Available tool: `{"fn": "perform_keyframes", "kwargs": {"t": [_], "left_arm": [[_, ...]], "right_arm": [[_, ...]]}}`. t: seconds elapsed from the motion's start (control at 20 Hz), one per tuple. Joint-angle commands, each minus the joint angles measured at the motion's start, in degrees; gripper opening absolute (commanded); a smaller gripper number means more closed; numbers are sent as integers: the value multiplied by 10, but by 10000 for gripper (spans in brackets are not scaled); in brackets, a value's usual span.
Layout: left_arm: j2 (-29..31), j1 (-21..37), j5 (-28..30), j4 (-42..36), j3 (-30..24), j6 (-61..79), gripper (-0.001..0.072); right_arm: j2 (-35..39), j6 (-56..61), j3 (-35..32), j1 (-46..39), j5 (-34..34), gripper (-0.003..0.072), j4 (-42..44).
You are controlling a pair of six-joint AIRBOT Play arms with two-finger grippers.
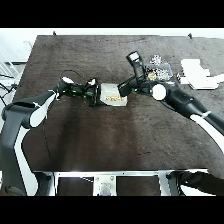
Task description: Fold the box and place the chain.
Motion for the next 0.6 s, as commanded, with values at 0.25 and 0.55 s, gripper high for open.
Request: {"fn": "perform_keyframes", "kwargs": {"t": [0.25,0.55], "left_arm": [[0,0,0,0,0,0,461],[0,0,0,0,0,0,461]], "right_arm": [[17,-196,34,-82,-42,336,11],[-94,-491,122,-136,115,296,326]]}}
